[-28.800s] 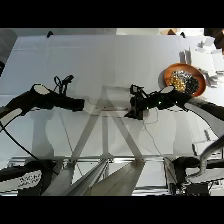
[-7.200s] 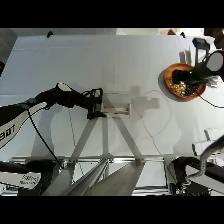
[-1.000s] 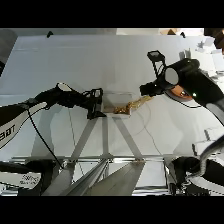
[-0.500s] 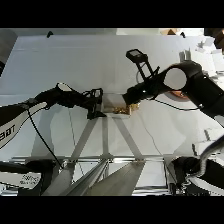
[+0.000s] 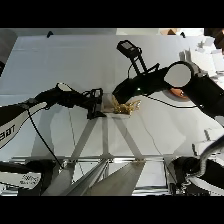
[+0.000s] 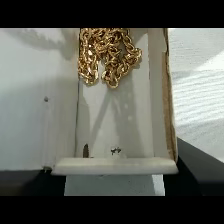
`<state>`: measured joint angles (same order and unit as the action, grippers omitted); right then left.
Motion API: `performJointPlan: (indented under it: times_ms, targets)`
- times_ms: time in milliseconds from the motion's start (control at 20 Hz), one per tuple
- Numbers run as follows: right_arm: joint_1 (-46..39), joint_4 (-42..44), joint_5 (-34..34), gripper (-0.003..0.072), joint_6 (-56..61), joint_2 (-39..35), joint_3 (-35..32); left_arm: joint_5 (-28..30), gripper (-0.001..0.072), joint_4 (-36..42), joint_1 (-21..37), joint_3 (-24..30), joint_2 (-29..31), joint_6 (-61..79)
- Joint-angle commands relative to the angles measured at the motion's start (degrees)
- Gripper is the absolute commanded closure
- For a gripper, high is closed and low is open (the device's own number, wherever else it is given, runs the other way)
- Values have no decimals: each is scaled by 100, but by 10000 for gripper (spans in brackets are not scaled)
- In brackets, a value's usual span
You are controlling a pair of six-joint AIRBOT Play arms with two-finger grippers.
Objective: Fold the box and place the chain.
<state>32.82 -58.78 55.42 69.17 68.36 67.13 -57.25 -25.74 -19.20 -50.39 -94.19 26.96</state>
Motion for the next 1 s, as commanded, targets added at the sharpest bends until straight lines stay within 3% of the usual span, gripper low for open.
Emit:
performJointPlan:
  times_ms: [0,50,100,150,200,400,650,950]
  targets:
    - [-9,-531,28,675,-122,22,4,2,316,-2,7,-2,4,0]
    - [-9,-776,28,658,-22,22,2,2,316,-2,4,-2,4,0]
    - [-11,-898,31,555,-4,22,2,2,316,-2,4,-2,4,0]
    - [-9,-898,28,386,-24,22,2,2,316,-2,7,-2,4,0]
    - [-9,-872,24,306,-52,22,2,2,316,-2,4,-2,4,0]
    - [-173,-802,275,307,-907,20,2,2,316,-2,4,-2,4,0]
    - [-1843,706,1685,306,-3969,15,-101,2,316,-2,7,-2,4,0]
    - [-3047,949,1491,257,-6929,177,-1128,2,316,-2,4,-2,4,2]
